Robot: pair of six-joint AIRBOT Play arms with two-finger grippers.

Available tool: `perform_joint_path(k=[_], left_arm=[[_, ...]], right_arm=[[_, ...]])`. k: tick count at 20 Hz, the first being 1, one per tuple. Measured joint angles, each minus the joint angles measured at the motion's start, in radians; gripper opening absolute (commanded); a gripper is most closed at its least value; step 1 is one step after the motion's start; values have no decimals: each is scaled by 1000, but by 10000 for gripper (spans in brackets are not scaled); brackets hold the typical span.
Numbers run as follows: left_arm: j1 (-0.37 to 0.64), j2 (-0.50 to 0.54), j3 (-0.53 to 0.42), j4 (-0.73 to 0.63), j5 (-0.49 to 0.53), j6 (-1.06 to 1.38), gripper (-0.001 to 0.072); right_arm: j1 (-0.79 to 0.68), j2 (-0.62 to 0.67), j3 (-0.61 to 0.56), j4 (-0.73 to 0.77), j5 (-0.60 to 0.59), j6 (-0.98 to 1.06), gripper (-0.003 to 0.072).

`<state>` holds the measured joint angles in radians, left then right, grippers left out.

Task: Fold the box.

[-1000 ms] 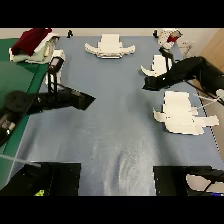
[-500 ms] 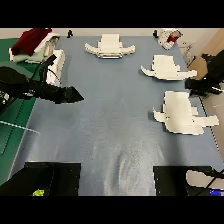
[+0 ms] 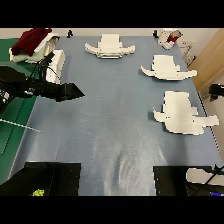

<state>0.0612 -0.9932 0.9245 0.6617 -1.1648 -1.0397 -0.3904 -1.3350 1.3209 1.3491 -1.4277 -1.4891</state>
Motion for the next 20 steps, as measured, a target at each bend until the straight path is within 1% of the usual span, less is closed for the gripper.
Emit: perform_joint_path(k=[1, 3, 7, 9, 12, 13, 15, 16, 17, 18, 20], left_arm=[[0, 0, 0, -10, 11, 0, 693], [0, 0, 0, -19, 18, 0, 693], [0, 0, 0, -32, 28, 0, 693], [0, 0, 0, -35, 30, 0, 693], [0, 0, 0, -36, 31, 0, 693], [0, 0, 0, -37, 29, 0, 693], [0, 0, 0, -37, 26, 0, 693], [0, 0, 0, -37, 24, 0, 693], [0, 0, 0, -37, 24, 0, 692], [0, 0, 0, -37, 22, 0, 693], [0, 0, 0, -37, 22, 0, 693]], right_arm=[[-43, -14, -3, 9, 3, -7, 579], [-146, -50, -13, 77, 7, -60, 579], [-336, -131, -26, 340, 9, -238, 579], [-393, -168, -29, 420, 10, -312, 578], [-431, -229, -30, 485, 2, -404, 578], [-437, -246, -30, 498, -4, -426, 533], [-444, -270, -29, 515, -15, -471, 296], [-445, -278, -29, 529, -24, -496, 239], [-446, -285, -29, 555, -39, -529, 87], [-446, -288, -29, 585, -58, -560, 7], [-443, -293, -29, 673, -97, -610, 6]])
